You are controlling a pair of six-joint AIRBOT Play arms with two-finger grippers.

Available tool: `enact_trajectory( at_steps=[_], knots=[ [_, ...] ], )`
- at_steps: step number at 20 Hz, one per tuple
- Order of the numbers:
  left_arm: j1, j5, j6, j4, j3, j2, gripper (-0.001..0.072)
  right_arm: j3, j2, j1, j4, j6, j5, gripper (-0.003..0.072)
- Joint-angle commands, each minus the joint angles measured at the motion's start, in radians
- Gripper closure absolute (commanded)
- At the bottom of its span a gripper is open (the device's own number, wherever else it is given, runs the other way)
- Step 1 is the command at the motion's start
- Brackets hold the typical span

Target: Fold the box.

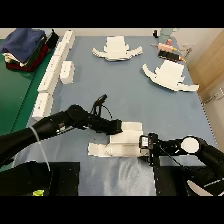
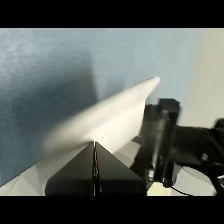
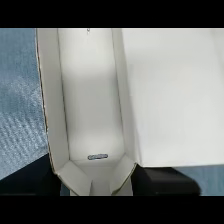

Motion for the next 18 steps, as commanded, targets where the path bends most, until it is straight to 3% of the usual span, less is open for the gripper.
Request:
enact_trajectory(
  at_steps=[1,4,6,11,15,16,17,18],
  knots=[
    [0.106,-0.152,0.028,0.142,0.008,0.179,0.0693,0.001,0.001,0.001,0.0,0.0,-0.001,0.0178],
    [0.222,-0.348,0.044,0.31,0.008,0.345,0.0692,0.001,0.001,0.001,0.001,0.0,-0.001,0.0178],
    [0.254,-0.424,0.129,0.405,0.008,0.423,0.0692,0.001,0.001,0.001,0.0,0.0,-0.001,0.0178],
    [0.244,-0.472,0.466,0.462,-0.028,0.486,0.0693,0.001,0.001,0.001,0.0,0.0,-0.001,0.0178],
    [0.205,-0.459,0.842,0.447,-0.148,0.486,0.0689,0.001,0.001,0.001,0.001,0.0,-0.001,0.0178],
    [0.206,-0.43,0.944,0.413,-0.198,0.485,0.0528,0.001,0.001,0.001,0.0,0.0,-0.001,0.0178],
    [0.204,-0.368,1.006,0.364,-0.249,0.485,0.0252,0.001,0.001,0.001,0.001,0.0,-0.001,0.0179],
    [0.196,-0.293,1.065,0.3,-0.301,0.485,0.0081,0.001,0.001,0.001,0.0,0.0,-0.001,0.0178]
  ],
)
